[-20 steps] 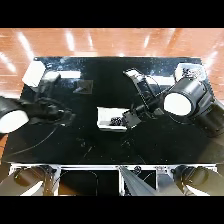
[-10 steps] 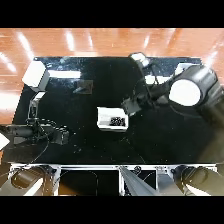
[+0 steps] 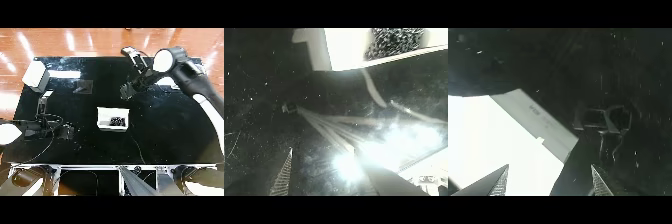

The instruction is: Fold the box and place the chain.

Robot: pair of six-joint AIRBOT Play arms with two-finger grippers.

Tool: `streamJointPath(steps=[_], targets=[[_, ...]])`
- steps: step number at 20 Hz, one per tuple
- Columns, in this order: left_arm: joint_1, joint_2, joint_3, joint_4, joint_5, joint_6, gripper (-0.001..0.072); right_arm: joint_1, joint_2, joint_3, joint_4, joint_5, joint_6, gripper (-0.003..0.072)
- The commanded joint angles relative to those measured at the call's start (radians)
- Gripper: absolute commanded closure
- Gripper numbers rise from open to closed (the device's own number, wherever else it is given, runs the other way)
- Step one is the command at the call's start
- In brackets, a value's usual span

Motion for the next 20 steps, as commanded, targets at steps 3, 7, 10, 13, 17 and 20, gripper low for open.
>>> streamJointPath(steps=[3, 7, 10, 13, 17, 20], targets=[[0.001, -0.065, -0.001, -0.004, 0.017, 0.005, 0.0205, -0.008, -0.094, 0.011, 0.212, 0.014, -0.302, 0.0062], [0.001, -0.068, -0.001, -0.005, 0.021, 0.010, 0.0205, -0.005, -0.094, 0.011, 0.266, 0.102, -0.378, 0.0063], [0.001, -0.068, -0.001, -0.014, 0.038, 0.011, 0.0205, -0.003, -0.095, 0.011, 0.268, 0.145, -0.377, 0.0063], [0.001, -0.068, -0.001, -0.024, 0.047, 0.011, 0.0205, 0.014, -0.095, 0.009, 0.267, 0.193, -0.377, 0.0063], [0.001, -0.068, -0.001, -0.023, 0.053, 0.011, 0.0205, 0.049, -0.095, 0.009, 0.190, 0.235, -0.377, 0.0063], [0.001, -0.068, -0.001, -0.024, 0.061, 0.010, 0.0205, 0.066, -0.095, 0.009, 0.138, 0.189, -0.390, 0.0062]])
